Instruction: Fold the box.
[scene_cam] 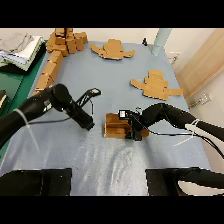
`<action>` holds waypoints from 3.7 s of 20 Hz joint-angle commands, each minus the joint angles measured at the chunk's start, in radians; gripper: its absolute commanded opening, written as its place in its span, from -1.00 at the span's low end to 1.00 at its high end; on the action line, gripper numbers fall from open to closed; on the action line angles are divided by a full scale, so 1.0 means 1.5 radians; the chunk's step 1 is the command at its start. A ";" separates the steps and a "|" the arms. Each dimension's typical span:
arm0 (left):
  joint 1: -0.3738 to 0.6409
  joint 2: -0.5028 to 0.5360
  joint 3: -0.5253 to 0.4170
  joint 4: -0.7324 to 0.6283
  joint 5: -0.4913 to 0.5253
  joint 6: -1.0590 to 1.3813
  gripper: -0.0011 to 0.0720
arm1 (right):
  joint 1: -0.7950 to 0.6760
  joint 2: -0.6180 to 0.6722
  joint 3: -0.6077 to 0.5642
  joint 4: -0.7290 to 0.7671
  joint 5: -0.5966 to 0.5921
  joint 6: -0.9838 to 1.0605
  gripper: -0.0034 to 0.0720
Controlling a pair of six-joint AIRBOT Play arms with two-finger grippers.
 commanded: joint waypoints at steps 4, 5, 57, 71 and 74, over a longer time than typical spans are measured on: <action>0.013 0.071 -0.135 -0.043 0.192 0.477 -0.92 | 0.000 0.001 0.001 0.000 0.000 0.000 0.29; 0.025 0.066 -0.152 -0.085 0.210 0.560 -0.34 | 0.000 0.001 0.001 0.000 0.000 0.000 0.29; -0.091 -0.108 -0.130 -0.375 0.310 0.791 0.16 | 0.000 0.001 0.001 0.000 0.000 0.000 0.29; -0.091 -0.108 -0.130 -0.375 0.309 0.791 0.16 | 0.000 0.001 0.001 0.000 0.000 0.000 0.29; -0.091 -0.108 -0.130 -0.375 0.310 0.791 0.16 | 0.000 0.001 0.001 0.021 -0.001 0.000 0.29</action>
